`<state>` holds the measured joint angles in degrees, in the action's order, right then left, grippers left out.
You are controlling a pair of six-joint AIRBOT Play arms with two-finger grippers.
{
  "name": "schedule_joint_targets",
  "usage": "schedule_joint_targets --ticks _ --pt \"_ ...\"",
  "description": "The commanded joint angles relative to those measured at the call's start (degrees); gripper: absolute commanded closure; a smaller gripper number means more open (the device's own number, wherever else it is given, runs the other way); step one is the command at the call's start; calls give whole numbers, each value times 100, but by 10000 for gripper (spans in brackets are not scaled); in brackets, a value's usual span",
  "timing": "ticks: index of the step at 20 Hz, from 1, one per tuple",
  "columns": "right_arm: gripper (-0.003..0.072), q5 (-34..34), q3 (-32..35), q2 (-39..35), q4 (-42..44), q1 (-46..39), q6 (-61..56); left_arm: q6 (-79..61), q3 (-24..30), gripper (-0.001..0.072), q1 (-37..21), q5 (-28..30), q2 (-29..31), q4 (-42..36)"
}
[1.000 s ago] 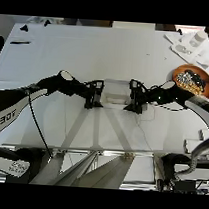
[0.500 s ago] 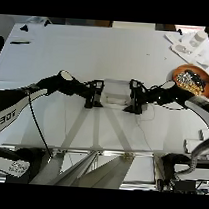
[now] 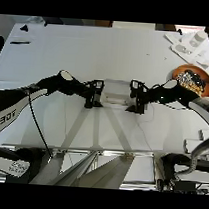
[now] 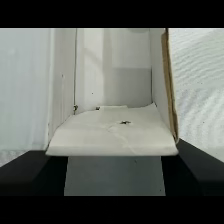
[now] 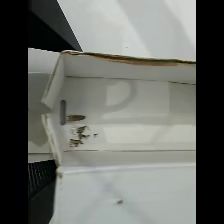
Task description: Fold the box and place the chain.
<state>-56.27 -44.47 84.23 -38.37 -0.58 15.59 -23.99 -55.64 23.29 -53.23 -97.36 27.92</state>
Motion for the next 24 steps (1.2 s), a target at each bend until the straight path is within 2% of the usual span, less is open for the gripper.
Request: schedule_joint_targets --ticks 1,6,8,9,10,12,13,16,18,22,24 --pt "-13 9 -4 -282 -776 -4 -695 0 -4 504 2 -13 0 4" --pt "-9 -127 -4 -643 -1611 -4 -1569 0 -4 504 2 -13 0 2" --pt "30 -348 -4 -796 -1810 -4 -1853 0 -4 504 2 -13 0 2" --pt "113 -496 -4 -881 -1843 -2 -1954 0 -4 504 2 -13 0 2" --pt "239 -660 -4 -970 -1840 -2 -2020 0 -4 504 2 -13 0 2" --pt "550 -1110 -4 -1233 -1840 -2 -2111 0 -4 504 2 -15 0 2" --pt "674 -1285 -4 -1388 -1836 -2 -2264 0 -4 504 2 -13 0 2" --pt "675 -1143 -4 -1740 -1438 -2 -3062 0 -4 504 2 -13 0 2" --pt "679 -745 -4 -1753 -855 -2 -3233 0 -4 504 2 -13 0 2" --pt "682 964 -4 -1644 704 -2 -3202 0 -4 504 2 -13 0 2" --pt "682 1556 -4 -1394 1233 0 -3202 0 -4 504 2 -13 0 2"
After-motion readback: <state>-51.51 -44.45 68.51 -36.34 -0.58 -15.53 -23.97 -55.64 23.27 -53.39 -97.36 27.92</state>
